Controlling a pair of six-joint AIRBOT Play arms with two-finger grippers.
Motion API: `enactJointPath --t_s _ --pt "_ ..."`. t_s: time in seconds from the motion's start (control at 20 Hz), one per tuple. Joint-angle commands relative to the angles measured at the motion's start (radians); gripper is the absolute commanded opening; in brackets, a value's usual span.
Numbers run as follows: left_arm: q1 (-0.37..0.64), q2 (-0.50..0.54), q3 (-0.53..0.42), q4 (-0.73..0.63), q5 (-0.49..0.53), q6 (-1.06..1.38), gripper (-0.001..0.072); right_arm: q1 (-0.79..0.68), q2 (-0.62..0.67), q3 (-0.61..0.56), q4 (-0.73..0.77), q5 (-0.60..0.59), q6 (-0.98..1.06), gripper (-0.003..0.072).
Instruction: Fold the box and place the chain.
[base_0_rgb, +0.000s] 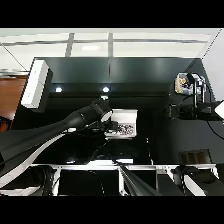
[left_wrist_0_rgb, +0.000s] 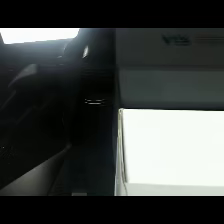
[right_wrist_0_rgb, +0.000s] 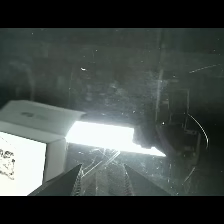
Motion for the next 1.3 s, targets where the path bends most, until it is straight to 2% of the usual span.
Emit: enactJointPath --t_s 0.0,0.2,0.35,0.5,0.6,0.65,0.7,0.75,0.8,0.85,0.9,0.95,1.0,1.1,1.25 --pt "-0.011 0.037 0.025 0.049 0.011 0.018 0.0525 0.000 0.001 0.000 -0.004 0.002 0.001 0.0307" --pt "-0.031 0.189 0.011 0.193 0.002 0.132 0.0534 0.000 0.001 0.000 -0.005 0.029 0.014 0.0307" --pt "-0.003 0.366 -0.056 0.279 0.021 0.229 0.0534 0.000 0.001 0.000 -0.004 0.053 0.015 0.0307" --pt "0.133 0.577 -0.228 0.287 0.117 0.246 0.0534 0.000 0.001 0.000 -0.002 0.068 0.036 0.0307" --pt "0.294 0.737 -0.410 0.240 0.293 0.247 0.0534 0.000 0.001 0.000 0.001 0.072 0.045 0.0307" --pt "0.398 0.813 -0.506 0.139 0.403 0.272 0.0534 0.000 0.001 0.000 0.005 0.074 0.050 0.0306" --pt "0.492 0.869 -0.590 -0.031 0.498 0.371 0.0534 0.000 0.001 0.000 0.003 0.074 0.059 0.0307" --pt "0.577 0.905 -0.668 -0.274 0.564 0.568 0.0534 0.000 0.001 0.000 0.003 0.074 0.067 0.0307" --pt "0.641 0.909 -0.725 -0.534 0.560 0.845 0.0534 0.000 0.001 0.001 0.004 0.072 0.073 0.0307" --pt "0.684 0.892 -0.759 -0.755 0.498 1.128 0.0534 0.000 0.001 0.000 0.003 0.068 0.080 0.0307" --pt "0.708 0.860 -0.777 -0.957 0.387 1.456 0.0534 0.000 0.001 0.000 0.003 0.064 0.083 0.0307" --pt "0.711 0.819 -0.779 -1.077 0.276 1.684 0.0534 0.000 0.001 0.000 0.003 0.063 0.088 0.0307" --pt "0.705 0.769 -0.778 -1.160 0.203 1.808 0.0537 0.000 0.001 0.000 0.003 0.063 0.093 0.0307" --pt "0.663 0.683 -0.768 -1.184 0.180 2.002 0.0710 0.000 0.001 0.000 0.003 0.064 0.096 0.0307" --pt "0.594 0.621 -0.758 -1.129 0.207 2.276 0.0711 0.000 0.001 0.000 0.004 0.066 0.117 0.0307"
